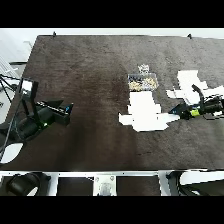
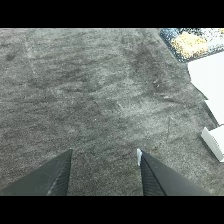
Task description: Fold the box and place the chain.
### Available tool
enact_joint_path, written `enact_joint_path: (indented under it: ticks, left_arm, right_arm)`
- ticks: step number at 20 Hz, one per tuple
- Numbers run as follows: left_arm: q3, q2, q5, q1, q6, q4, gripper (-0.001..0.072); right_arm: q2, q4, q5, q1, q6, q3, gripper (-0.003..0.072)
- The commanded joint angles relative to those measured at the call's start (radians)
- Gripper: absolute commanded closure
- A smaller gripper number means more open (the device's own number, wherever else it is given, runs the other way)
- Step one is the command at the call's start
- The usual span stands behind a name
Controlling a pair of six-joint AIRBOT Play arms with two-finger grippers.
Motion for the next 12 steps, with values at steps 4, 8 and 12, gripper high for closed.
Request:
enact_joint_path:
  ticks: [4, 8, 12]
  left_arm:
    - [-0.001, 0.000, 0.000, 0.000, 0.000, 0.000, 0.0219]
    - [-0.001, 0.000, 0.000, 0.000, 0.000, 0.000, 0.0218]
    - [-0.001, 0.000, 0.000, 0.000, 0.000, 0.000, 0.0219]
  right_arm:
    - [-0.050, -0.005, 0.006, 0.033, 0.018, -0.013, 0.0354]
    - [-0.050, 0.060, 0.014, 0.034, -0.015, -0.052, 0.0677]
    - [-0.016, 0.174, 0.032, 0.058, -0.029, -0.125, 0.0679]
